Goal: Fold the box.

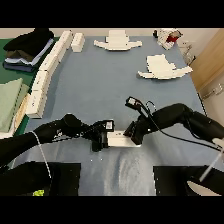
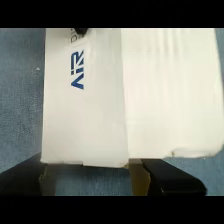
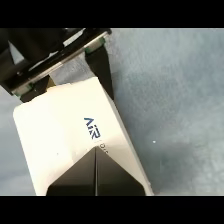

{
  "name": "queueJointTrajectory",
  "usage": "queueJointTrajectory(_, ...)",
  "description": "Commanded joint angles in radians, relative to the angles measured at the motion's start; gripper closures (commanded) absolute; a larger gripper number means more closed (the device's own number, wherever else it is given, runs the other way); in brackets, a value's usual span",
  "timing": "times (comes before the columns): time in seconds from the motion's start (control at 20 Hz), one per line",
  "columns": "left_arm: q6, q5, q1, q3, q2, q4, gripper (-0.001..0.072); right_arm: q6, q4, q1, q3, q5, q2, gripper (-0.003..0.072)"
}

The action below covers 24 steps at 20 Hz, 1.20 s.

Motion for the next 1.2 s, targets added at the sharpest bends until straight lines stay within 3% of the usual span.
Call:
queueJointTrajectory(0.0, 0.000, 0.000, 0.001, 0.000, 0.000, 0.000, 0.0092, -0.068, -0.107, 0.134, -0.109, 0.258, 0.132, 0.0685)
queueJointTrajectory(0.2, 0.000, 0.000, 0.001, 0.000, 0.000, 0.000, 0.0093, -0.075, -0.164, 0.190, -0.133, 0.296, 0.204, 0.0664)
queueJointTrajectory(0.3, 0.000, 0.000, 0.001, 0.000, 0.000, 0.000, 0.0092, -0.084, -0.164, 0.200, -0.127, 0.294, 0.222, 0.0519)
queueJointTrajectory(0.4, 0.000, 0.000, 0.001, 0.000, 0.000, 0.000, 0.0092, -0.095, -0.163, 0.201, -0.126, 0.284, 0.228, 0.0513)
queueJointTrajectory(0.45, 0.000, 0.000, 0.001, 0.000, 0.000, 0.000, 0.0093, -0.108, -0.163, 0.201, -0.126, 0.272, 0.227, 0.0423)
queueJointTrajectory(0.5, 0.000, 0.000, 0.001, 0.000, 0.000, 0.000, 0.0093, -0.131, -0.163, 0.201, -0.126, 0.253, 0.227, 0.0275)
queueJointTrajectory(0.55, 0.000, 0.000, 0.001, 0.000, 0.000, -0.001, 0.0092, -0.158, -0.163, 0.201, -0.126, 0.232, 0.227, 0.0226)
queueJointTrajectory(0.65, 0.000, 0.000, 0.001, 0.000, 0.000, -0.001, 0.0093, -0.223, -0.164, 0.201, -0.127, 0.208, 0.220, 0.0206)
queueJointTrajectory(0.7, 0.000, 0.000, 0.001, 0.000, 0.000, 0.000, 0.0092, -0.250, -0.168, 0.201, -0.128, 0.210, 0.204, 0.0152)
queueJointTrajectory(0.9, 0.000, 0.000, 0.001, 0.000, 0.000, -0.001, 0.0093, -0.363, -0.167, 0.217, -0.119, 0.252, 0.126, 0.0147)
queueJointTrajectory(1.15, 0.000, 0.000, 0.001, 0.000, 0.000, -0.001, 0.0093, -0.367, -0.223, 0.245, -0.119, 0.306, 0.125, 0.0148)
